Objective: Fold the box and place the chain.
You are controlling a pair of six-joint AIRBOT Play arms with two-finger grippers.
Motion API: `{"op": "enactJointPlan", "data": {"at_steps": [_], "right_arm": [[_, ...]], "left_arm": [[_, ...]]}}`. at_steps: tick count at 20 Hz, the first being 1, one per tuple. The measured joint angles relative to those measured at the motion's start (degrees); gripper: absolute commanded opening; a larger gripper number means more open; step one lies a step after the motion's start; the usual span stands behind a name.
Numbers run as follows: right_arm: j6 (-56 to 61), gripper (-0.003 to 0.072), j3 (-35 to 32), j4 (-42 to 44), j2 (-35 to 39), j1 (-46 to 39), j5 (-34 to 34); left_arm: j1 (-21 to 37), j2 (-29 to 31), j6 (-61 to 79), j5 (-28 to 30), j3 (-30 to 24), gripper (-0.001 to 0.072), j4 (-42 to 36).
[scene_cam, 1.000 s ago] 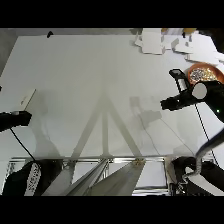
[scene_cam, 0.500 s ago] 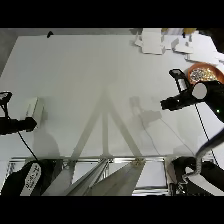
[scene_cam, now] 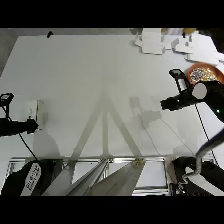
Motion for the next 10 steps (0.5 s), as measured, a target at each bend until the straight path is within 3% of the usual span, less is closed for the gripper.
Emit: {"op": "enactJointPlan", "data": {"at_steps": [10], "right_arm": [[0.0, 0.0018, 0.0, 0.0, 0.0, 0.0, 0.0]], "left_arm": [[-4.0, 17.9, -3.6, -5.0, 0.0, 0.0636, 2.0]]}}
